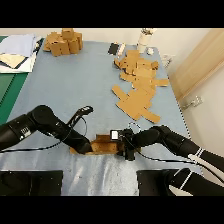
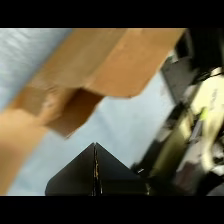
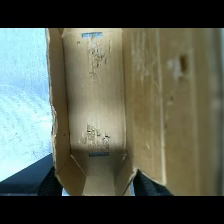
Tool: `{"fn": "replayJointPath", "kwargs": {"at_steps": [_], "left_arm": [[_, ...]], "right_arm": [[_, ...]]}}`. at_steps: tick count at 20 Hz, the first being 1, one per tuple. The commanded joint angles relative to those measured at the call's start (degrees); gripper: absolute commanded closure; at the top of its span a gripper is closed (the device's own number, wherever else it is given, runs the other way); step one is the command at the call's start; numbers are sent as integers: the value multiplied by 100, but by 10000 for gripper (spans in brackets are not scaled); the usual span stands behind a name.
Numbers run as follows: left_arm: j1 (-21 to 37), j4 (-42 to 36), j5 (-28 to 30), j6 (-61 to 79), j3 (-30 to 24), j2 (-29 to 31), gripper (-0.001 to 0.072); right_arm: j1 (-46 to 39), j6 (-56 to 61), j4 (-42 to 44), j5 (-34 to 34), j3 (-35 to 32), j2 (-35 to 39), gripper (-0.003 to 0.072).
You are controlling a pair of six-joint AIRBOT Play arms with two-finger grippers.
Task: Fold the box.
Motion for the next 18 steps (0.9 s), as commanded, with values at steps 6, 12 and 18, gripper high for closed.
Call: {"fn": "replayJointPath", "kwargs": {"at_steps": [6, 12, 18], "left_arm": [[79, -1408, 1945, -131, 326, -789, 696], [155, -1075, 1875, -33, 511, -1735, 697], [164, -1040, 1421, 109, 527, -2173, 697]], "right_arm": [[0, 2, -2, -44, 2, -4, 148], [0, 4, -2, -44, 2, -4, 147], [0, 2, -2, -44, 2, -4, 148]]}}
